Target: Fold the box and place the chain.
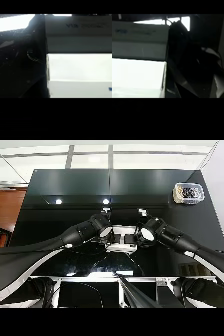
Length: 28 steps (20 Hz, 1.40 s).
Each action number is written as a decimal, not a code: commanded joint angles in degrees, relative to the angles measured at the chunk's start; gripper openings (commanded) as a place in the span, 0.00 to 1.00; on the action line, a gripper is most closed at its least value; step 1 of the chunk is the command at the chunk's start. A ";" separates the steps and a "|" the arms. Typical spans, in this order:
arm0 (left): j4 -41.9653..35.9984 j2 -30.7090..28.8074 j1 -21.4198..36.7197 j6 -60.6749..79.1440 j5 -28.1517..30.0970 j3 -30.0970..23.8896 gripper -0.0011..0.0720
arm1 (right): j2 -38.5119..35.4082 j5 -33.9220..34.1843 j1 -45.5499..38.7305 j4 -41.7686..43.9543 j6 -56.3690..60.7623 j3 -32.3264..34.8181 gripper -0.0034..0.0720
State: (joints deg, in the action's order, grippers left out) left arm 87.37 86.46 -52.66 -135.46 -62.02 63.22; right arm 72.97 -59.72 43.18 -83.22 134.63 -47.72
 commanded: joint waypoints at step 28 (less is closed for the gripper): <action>0.02 0.00 0.04 0.00 0.02 0.02 0.05 | 2.29 -0.50 0.26 0.13 0.79 -0.17 0.40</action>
State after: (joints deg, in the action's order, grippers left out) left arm 87.37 86.46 -52.66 -135.52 -62.02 63.22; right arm 75.31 -60.34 43.42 -83.24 135.90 -47.79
